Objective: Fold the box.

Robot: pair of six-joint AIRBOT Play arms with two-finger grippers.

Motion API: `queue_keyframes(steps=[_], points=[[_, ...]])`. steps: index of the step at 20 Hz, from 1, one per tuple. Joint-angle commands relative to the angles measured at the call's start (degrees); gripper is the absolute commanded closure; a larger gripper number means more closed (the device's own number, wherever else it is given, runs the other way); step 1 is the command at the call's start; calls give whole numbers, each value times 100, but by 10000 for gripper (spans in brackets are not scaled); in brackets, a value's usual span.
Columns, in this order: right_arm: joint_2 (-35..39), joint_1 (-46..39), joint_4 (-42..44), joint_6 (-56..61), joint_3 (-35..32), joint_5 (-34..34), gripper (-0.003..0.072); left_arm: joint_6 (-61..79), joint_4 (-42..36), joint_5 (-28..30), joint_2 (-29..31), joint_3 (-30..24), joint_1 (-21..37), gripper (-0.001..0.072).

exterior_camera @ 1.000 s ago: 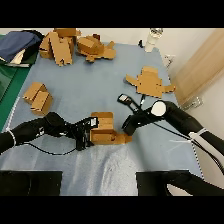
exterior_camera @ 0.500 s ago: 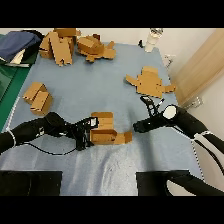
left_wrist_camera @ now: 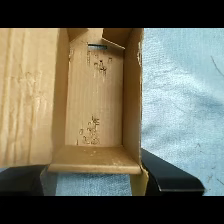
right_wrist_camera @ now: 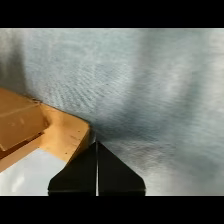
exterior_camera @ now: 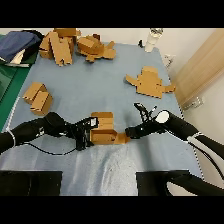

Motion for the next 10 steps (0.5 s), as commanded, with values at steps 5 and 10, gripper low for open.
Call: queue_keyframes(steps=[5, 10], points=[[52, 52, 638, -7, 0, 258, 681, 0, 2, 0, 2, 0, 0, 477], [393, 50, 894, -2, 33, 455, 583, 0, 4, 4, 2, 0, 0, 477]])
